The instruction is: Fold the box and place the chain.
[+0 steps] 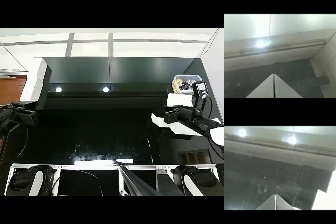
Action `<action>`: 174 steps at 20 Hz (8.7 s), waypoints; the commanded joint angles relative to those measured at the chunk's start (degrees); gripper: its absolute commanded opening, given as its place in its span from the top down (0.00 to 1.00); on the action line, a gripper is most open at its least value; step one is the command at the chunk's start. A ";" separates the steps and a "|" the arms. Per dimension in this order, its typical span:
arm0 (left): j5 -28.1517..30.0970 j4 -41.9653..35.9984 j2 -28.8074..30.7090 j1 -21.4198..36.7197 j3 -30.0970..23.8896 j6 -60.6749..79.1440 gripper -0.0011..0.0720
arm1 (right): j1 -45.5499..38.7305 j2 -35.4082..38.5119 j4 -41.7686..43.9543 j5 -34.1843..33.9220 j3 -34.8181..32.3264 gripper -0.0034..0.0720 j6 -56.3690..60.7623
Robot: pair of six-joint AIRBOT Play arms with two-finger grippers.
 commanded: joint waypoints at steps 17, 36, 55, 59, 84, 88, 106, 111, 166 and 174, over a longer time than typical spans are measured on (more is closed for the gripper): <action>3.28 0.00 -0.07 0.00 -0.02 0.02 0.95 | 0.04 0.02 1.51 -3.06 0.00 0.94 0.02; -8.66 -14.73 -7.43 -0.57 -1.36 2.51 0.00 | -67.19 -51.47 -3.34 37.97 37.24 0.00 -1.01; -5.55 -15.06 -12.83 -8.94 -1.25 2.43 0.00 | -58.82 -60.57 9.09 61.48 39.50 0.89 -19.52; -5.77 -15.98 -12.83 -8.94 -1.25 2.43 0.00 | -51.69 -59.87 13.68 61.44 33.20 0.94 -19.76; -5.22 -58.58 -61.94 -21.42 5.97 37.64 0.02 | -4.02 -23.78 41.48 22.86 -0.83 0.94 -41.11; -18.05 -56.06 -69.59 -21.40 12.46 44.78 0.03 | -4.02 -23.78 39.87 24.79 -0.83 0.94 -40.74; -26.12 -42.21 -73.24 -21.31 16.09 53.16 0.95 | -4.02 -23.78 35.36 24.63 -0.83 0.94 -36.30; -25.94 -40.87 -70.64 -21.44 17.59 52.52 0.96 | -5.95 -23.78 30.69 27.54 1.68 0.20 -35.10; 0.17 -25.29 -60.35 -37.62 11.23 67.19 0.95 | 29.33 -23.91 8.28 14.05 1.66 0.13 -52.33; -0.07 -25.29 -60.35 -37.62 11.23 67.19 0.95 | 33.46 -23.91 1.99 10.54 1.66 0.13 -52.48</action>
